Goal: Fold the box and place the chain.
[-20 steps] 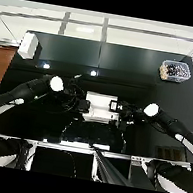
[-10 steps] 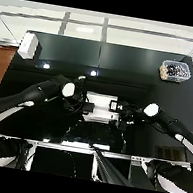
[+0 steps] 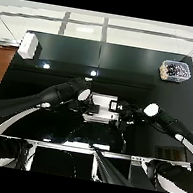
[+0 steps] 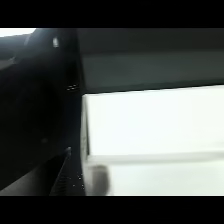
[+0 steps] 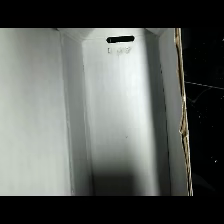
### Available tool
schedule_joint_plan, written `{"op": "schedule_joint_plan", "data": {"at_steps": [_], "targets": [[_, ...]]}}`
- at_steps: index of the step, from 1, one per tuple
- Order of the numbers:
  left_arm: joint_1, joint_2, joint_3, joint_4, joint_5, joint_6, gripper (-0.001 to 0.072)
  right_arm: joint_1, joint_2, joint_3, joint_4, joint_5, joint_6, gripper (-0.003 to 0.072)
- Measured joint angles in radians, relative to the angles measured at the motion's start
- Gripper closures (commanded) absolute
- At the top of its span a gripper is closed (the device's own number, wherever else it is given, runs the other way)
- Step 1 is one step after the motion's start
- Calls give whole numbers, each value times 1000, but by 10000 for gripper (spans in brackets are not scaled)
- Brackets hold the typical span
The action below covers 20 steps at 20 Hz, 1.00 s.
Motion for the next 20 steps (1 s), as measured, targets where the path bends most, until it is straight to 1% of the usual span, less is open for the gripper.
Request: {"op": "schedule_joint_plan", "data": {"at_steps": [7, 8, 9, 13, 14, 15, 16, 20], "targets": [[-8, -17, 11, 31, -15, -49, 308, 0, 0, 0, 0, 0, 0, 494], [-8, -21, 11, 32, -15, -51, 362, 0, 0, 0, 0, 0, 0, 494], [-8, -25, 12, 32, -15, -52, 379, 0, 0, 0, 0, 0, 0, 494], [-8, -32, 12, 32, -15, -55, 386, 0, 0, 0, 0, 0, 0, 494], [-8, -34, 12, 32, -15, -56, 512, 0, 0, 0, 0, 0, 0, 494], [-8, -35, 12, 31, -14, -58, 662, 0, 0, 0, 0, 0, 0, 494], [-8, -35, 12, 31, -13, -58, 686, 0, 0, 0, 0, 0, 0, 494], [-8, -38, 13, 29, -13, -57, 686, 0, 0, 0, 0, 0, 0, 494]]}}
